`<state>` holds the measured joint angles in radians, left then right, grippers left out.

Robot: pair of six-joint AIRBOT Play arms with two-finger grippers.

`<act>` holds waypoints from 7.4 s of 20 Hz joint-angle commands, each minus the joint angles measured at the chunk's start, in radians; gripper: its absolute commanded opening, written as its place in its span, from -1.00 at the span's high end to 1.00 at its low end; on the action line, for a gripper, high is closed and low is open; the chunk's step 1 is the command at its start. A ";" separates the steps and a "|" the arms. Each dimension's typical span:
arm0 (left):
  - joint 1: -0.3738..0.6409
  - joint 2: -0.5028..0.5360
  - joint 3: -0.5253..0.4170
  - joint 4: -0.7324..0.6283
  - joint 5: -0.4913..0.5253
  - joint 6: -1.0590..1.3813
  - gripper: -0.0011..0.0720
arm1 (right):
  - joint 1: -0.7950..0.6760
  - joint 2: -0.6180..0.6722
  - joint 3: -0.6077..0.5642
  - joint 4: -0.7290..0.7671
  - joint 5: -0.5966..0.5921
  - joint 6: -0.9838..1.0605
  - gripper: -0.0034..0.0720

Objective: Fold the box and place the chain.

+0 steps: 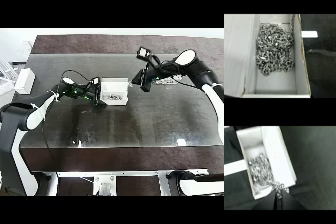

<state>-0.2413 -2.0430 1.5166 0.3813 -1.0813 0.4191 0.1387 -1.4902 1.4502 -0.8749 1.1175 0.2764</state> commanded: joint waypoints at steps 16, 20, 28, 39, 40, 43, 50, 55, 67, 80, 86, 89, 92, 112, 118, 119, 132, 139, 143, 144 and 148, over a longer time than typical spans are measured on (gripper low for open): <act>0.001 0.001 0.000 0.000 0.000 0.000 -0.32 | 0.116 -0.210 -0.019 0.168 -0.083 0.023 0.85; 0.001 0.001 0.000 0.000 0.000 0.000 -0.32 | 0.107 -0.214 -0.018 0.165 -0.132 0.022 -0.17; 0.001 0.001 0.000 0.000 0.000 0.000 -0.32 | 0.089 -0.122 0.064 0.169 -0.084 0.041 -0.08; 0.001 0.001 0.000 0.000 0.000 0.000 -0.32 | -0.043 -0.279 0.270 0.264 -0.041 0.026 0.34; 0.001 0.001 0.000 0.000 0.000 0.000 -0.32 | -0.050 -0.320 0.303 0.303 0.008 0.017 0.34; 0.001 0.001 0.000 0.000 0.000 0.000 -0.32 | -0.054 -0.435 0.425 0.333 0.113 0.019 0.38; 0.001 0.001 0.000 0.000 0.000 0.000 -0.32 | -0.051 -0.534 0.515 0.289 0.256 0.063 0.58; 0.001 0.001 0.000 0.000 0.000 0.000 -0.32 | -0.028 -0.534 0.515 0.197 0.333 0.103 0.73; 0.001 0.001 0.000 0.000 -0.001 0.000 -0.32 | 0.024 -0.472 0.395 0.221 0.410 0.107 0.89; 0.001 0.001 0.000 0.000 0.000 0.000 -0.32 | 0.029 -0.310 0.037 0.291 0.013 -0.106 0.17; 0.001 0.001 0.000 0.000 0.000 0.000 -0.32 | 0.024 -0.310 0.064 0.317 0.127 -0.106 0.17; 0.001 0.001 0.000 0.000 0.000 0.000 -0.32 | 0.016 -0.309 0.064 0.315 0.184 -0.106 0.12; 0.001 0.001 0.000 0.000 0.000 0.000 -0.32 | 0.009 -0.310 0.064 0.317 0.185 -0.110 -0.28; 0.001 0.001 0.000 0.000 0.000 0.000 -0.32 | 0.054 -0.326 0.079 0.250 0.179 -0.267 -0.40; 0.001 0.001 0.000 0.000 0.000 0.000 -0.32 | 0.047 -0.328 0.095 0.213 0.198 -0.285 0.07; 0.001 0.001 0.000 0.000 0.000 0.000 -0.32 | 0.047 -0.328 0.095 0.208 0.186 -0.288 0.20; 0.001 0.001 0.000 0.000 0.000 0.000 -0.32 | 0.064 -0.328 0.095 0.159 0.159 -0.287 0.16; 0.001 0.001 0.000 0.000 -0.001 0.000 -0.32 | 0.097 -0.329 0.095 0.149 0.114 -0.266 0.11; 0.001 0.001 0.000 0.000 -0.001 0.000 -0.32 | 0.099 -0.330 0.095 0.148 0.079 -0.251 0.09; 0.001 0.001 0.000 0.000 -0.001 0.000 -0.32 | 0.104 -0.330 0.095 0.146 0.079 -0.251 -0.05; 0.001 0.001 0.000 0.000 -0.001 0.000 -0.32 | 0.131 -0.330 0.095 0.096 0.079 -0.250 -0.12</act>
<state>-0.2413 -2.0430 1.5166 0.3813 -1.0821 0.4191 0.2539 -1.8198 1.5455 -0.7448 1.2034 0.0231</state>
